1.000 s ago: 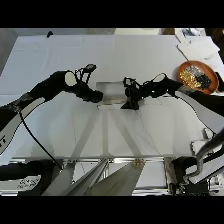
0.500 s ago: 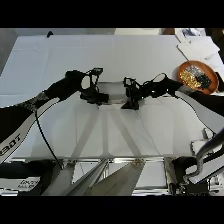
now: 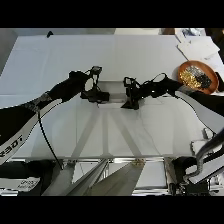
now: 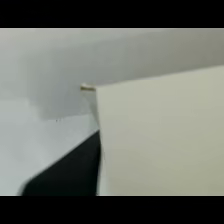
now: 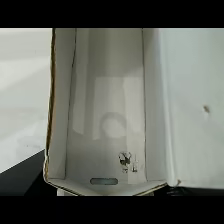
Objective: Fold the box and place the chain.
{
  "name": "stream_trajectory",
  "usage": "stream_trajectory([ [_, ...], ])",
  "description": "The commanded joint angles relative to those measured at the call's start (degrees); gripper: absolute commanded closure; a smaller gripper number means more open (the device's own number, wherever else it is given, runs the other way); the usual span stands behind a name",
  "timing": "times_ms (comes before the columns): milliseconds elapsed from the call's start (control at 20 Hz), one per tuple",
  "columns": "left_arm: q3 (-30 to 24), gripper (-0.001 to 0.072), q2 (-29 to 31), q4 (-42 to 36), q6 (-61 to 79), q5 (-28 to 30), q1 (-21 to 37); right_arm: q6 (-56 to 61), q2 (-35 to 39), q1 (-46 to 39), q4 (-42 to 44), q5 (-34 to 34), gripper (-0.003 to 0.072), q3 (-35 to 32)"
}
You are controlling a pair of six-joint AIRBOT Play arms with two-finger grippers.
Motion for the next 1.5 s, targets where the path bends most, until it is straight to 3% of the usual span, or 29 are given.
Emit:
stream_trajectory([
  [0,0.07,0.0269,0.26,-0.24,-0.68,-0.57,-0.04,0.42,0.00,0.00,0.28,0.07,0.0303,0.00],
  [50,0.07,0.0203,0.48,-0.20,0.31,-0.66,0.00,0.42,0.00,0.00,0.28,0.07,0.0303,0.00],
  [350,0.07,0.0199,5.81,-1.57,15.28,-6.47,2.05,0.42,0.00,0.00,0.28,0.07,0.0303,0.00],
  [550,0.02,0.0202,12.31,-18.51,39.15,-11.34,9.29,0.42,0.00,0.00,0.28,0.07,0.0303,0.00],
  [750,-1.09,0.0219,13.68,-31.32,65.48,-15.37,18.21,0.42,0.00,0.00,0.28,0.07,0.0303,0.00],
  [850,-5.81,0.0182,13.38,-36.74,84.24,-12.35,22.16,0.42,0.00,0.00,0.28,0.07,0.0303,0.00],
  [1050,-17.29,0.0017,11.13,-41.72,118.16,-4.57,25.75,0.42,0.00,0.00,0.28,0.07,0.0303,0.00],
  [1200,-20.72,0.0015,8.68,-49.72,137.26,-2.80,25.75,0.42,0.00,0.00,0.28,0.07,0.0303,0.00],
  [1350,-20.65,0.0014,4.76,-61.00,142.86,-2.67,25.66,0.42,0.00,0.00,0.28,0.07,0.0303,0.00],
  [1450,-20.65,0.0014,3.02,-63.21,146.20,-3.78,25.53,0.42,0.00,0.00,0.28,0.07,0.0303,0.00],
])
